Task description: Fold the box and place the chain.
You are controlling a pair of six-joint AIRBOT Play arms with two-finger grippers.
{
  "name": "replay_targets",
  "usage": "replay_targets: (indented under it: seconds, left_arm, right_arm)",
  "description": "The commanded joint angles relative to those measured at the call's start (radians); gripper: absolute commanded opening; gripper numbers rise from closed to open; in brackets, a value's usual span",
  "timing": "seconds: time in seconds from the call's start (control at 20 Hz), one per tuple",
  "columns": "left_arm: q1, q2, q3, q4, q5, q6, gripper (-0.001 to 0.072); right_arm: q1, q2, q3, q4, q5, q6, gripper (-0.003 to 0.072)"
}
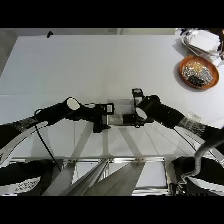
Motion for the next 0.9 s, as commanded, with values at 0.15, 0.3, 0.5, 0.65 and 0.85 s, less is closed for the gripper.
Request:
replay_targets:
  seconds: [0.15, 0.3, 0.5, 0.65, 0.85]
  left_arm:
    - [0.000, 0.000, 0.000, 0.000, 0.000, 0.000, 0.0275]
    - [0.000, 0.000, 0.000, 0.000, 0.000, 0.000, 0.0275]
    - [0.000, 0.000, 0.000, 0.000, 0.000, 0.000, 0.0275]
    - [0.000, 0.000, 0.000, 0.000, 0.000, 0.000, 0.0275]
    - [0.000, 0.000, 0.000, 0.000, 0.000, 0.000, 0.0275]
  right_arm:
    - [0.001, 0.000, 0.001, -0.037, 0.017, -0.002, 0.0024]
    - [0.001, 0.021, 0.001, -0.042, 0.019, -0.014, 0.0320]
    - [0.000, 0.129, 0.001, -0.066, 0.060, -0.098, 0.0334]
    - [-0.048, 0.252, 0.001, -0.092, 0.186, -0.212, 0.0365]
    - [-0.260, 0.423, 0.066, -0.106, 0.221, -0.421, 0.0365]
